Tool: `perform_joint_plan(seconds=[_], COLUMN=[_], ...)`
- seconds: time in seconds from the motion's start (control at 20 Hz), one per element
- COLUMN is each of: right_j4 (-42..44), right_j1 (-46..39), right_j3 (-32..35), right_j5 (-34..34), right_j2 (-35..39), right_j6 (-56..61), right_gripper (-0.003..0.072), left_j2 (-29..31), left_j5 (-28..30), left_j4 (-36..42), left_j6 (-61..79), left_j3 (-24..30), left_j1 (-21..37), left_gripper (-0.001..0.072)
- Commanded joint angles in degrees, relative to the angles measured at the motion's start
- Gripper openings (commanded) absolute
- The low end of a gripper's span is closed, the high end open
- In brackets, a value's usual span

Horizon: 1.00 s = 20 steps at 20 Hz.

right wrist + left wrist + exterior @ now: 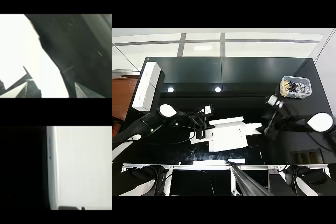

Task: Fold the box and place the chain.

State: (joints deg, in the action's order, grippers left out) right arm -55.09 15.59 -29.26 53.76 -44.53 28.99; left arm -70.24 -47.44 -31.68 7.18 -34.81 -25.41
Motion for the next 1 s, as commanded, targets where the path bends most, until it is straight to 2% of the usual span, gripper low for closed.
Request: perform_joint_plan(seconds=[0.0, 0.1, 0.45, 0.65, 0.75, 0.95], right_j4=[1.1, 1.1, 1.3, 1.7, 1.4, 1.1], right_j1=[7.2, 8.8, 9.5, 9.5, 9.5, 9.5], right_j3=[3.9, 3.9, 5.1, 5.1, 5.1, 5.1], right_j5=[-7.6, -7.7, -8.2, -7.5, -7.5, -6.5], right_j2=[0.0, 0.0, -0.7, -3.0, -3.7, -4.3], right_j6=[-5.1, -5.1, -14.0, -18.2, -18.9, -18.9], right_gripper=[0.071, 0.071, 0.071, 0.071, 0.0711, 0.0711], left_j2=[-0.3, -0.3, -0.4, -2.7, -5.0, -6.5], left_j5=[0.4, 3.2, 2.2, -1.5, -4.6, -4.8], left_j4=[-0.3, -1.9, 0.7, 0.3, -0.9, -0.9], left_j6=[1.6, -0.5, 5.0, 5.1, 5.1, 5.1], left_j3=[0.1, 0.1, -0.2, -1.5, -3.9, -6.8], left_j1=[0.0, 0.1, 0.1, 0.1, 0.1, 0.1], left_gripper=[0.0029, 0.0029, 0.0032, 0.0031, 0.0031, 0.0032])
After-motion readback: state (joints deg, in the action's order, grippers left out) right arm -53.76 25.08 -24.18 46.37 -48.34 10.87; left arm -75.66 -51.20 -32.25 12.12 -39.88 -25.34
